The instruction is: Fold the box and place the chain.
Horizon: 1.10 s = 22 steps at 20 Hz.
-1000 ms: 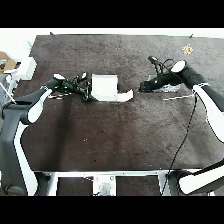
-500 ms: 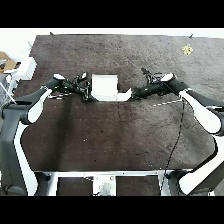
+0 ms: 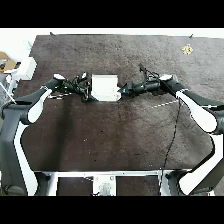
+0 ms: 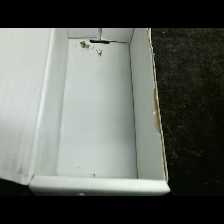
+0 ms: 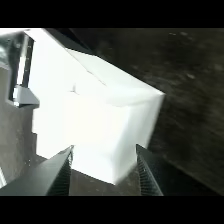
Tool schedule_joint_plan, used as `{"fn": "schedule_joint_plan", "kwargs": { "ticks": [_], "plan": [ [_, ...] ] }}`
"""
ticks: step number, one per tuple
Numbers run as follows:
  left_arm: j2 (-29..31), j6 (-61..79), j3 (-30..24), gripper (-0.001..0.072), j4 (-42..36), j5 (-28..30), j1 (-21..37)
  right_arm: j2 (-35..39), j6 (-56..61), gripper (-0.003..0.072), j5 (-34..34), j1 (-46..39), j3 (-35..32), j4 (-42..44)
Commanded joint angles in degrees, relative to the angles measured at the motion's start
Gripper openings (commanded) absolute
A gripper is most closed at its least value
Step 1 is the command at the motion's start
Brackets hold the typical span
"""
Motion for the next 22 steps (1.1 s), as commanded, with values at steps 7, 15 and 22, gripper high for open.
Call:
{"fn": "schedule_joint_plan", "kwargs": {
  "ticks": [7,15,22],
  "plan": [
    [0.0,0.0,0.0,0.0272,0.0,0.0,0.0,-0.2,15.2,0.0445,-4.8,5.7,9.6,-19.5],
    [0.0,0.0,0.0,0.0272,0.0,0.0,0.0,-0.3,22.6,0.0445,-12.1,11.0,10.3,-30.5],
    [0.0,0.0,0.0,0.0272,0.0,0.0,0.0,-5.4,39.9,0.0445,-3.0,17.1,23.2,-56.1]
  ]
}}
